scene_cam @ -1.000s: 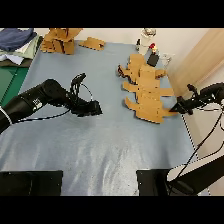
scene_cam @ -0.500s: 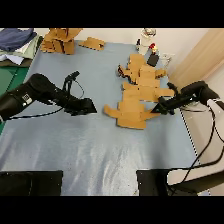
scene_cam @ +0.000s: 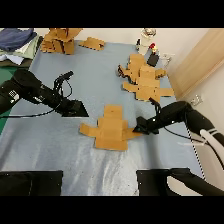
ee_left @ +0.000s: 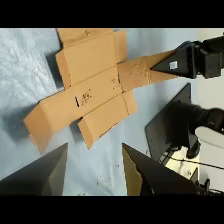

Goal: Fold the box.

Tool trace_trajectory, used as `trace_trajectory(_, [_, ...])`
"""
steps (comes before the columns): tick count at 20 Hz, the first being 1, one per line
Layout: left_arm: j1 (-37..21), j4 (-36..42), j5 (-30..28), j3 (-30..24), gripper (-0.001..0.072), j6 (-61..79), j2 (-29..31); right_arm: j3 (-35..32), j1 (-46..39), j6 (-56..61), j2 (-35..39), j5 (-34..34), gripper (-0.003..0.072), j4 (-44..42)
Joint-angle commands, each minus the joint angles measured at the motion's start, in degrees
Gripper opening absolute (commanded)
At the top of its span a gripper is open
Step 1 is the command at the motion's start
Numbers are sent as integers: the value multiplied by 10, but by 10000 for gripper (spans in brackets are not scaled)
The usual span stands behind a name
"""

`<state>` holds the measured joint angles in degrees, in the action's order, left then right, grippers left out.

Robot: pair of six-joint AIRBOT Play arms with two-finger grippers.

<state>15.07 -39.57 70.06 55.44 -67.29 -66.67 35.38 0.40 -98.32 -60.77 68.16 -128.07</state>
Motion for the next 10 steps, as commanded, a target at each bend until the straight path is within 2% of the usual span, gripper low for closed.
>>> trace_trajectory(1, [-14, -9, 20, -6, 506, 24, 1, -54, 57, 66, 44, -47, 4, 15])
trace_trajectory(2, [-20, -10, 22, -11, 506, 25, 1, -63, 66, 66, 43, -65, 38, 14])
trace_trajectory(3, [-25, -12, 27, -17, 506, 27, 1, -66, 73, 67, 43, -84, 166, 14])
trace_trajectory(4, [-30, -15, 31, -21, 506, 30, 1, -66, 77, 66, 42, -100, 228, 11])
trace_trajectory(9, [-61, -15, 39, -35, 506, 38, 0, -66, 80, 54, 33, -105, 215, -7])
trace_trajectory(10, [-66, -16, 39, -36, 506, 40, -1, -66, 80, 37, 33, -106, 85, -14])
